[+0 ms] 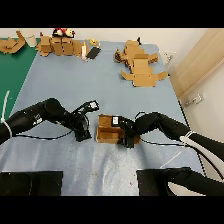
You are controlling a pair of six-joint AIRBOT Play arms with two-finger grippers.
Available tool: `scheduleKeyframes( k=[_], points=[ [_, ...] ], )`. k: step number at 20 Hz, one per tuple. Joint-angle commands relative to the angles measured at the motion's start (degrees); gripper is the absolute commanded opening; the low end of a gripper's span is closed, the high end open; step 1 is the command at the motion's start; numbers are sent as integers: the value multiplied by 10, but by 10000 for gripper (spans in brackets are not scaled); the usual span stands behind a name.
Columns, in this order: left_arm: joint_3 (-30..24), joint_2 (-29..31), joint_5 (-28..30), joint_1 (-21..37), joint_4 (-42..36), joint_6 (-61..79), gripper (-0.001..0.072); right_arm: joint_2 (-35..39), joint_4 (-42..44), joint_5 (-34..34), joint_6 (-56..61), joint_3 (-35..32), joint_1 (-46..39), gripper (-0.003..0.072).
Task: Fold the box.
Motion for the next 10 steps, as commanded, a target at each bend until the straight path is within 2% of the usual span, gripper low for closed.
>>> scheduleKeyframes(
  k=[1, 5, 10],
  points=[
    [-2, -16, 37, -9, -5, 59, 706, 0, 0, 0, 0, 1, 0, 510],
    [-2, -19, 15, -17, -14, 119, 706, 0, 0, 0, 0, 1, 0, 510],
    [-10, -24, 10, -33, -70, 212, 706, 0, 0, 0, 0, 1, 0, 510]
  ],
)
